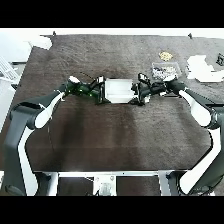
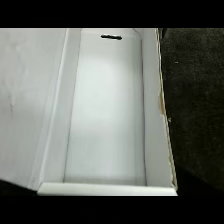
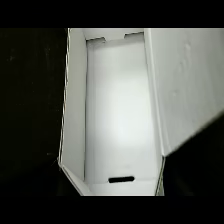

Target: Fold the box and place the chain.

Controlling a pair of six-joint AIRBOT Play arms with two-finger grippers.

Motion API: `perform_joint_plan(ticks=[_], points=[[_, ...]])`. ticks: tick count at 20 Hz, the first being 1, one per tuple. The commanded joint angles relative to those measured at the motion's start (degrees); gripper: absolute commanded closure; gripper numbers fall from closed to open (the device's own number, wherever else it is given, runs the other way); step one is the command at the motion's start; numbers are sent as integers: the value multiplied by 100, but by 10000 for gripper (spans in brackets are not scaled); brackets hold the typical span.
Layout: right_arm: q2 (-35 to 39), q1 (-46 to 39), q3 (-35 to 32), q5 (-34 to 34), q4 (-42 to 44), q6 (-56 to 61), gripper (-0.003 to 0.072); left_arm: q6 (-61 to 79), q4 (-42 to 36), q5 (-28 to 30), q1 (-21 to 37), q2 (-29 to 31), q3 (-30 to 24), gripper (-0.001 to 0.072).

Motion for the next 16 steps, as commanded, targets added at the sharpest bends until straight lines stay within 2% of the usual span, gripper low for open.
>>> perform_joint_plan(ticks=[1,7,8,9,10,12,16], points=[[138,-271,7,66,-4,153,-34,4,11,-37,4,-2,2,359],[807,-667,7,264,63,723,-34,-42,11,-39,4,-2,2,359],[903,-662,7,332,72,964,-3,-42,11,-48,4,-2,2,359],[977,-634,7,566,164,1123,289,-42,11,-83,4,-2,2,359],[1005,-592,7,870,337,1172,679,-42,11,-87,4,-2,2,359],[1001,-472,-4,1023,767,1161,674,-42,11,-85,4,-2,2,359],[940,-50,-7,592,1207,1226,676,-42,11,-92,4,-2,2,359]])
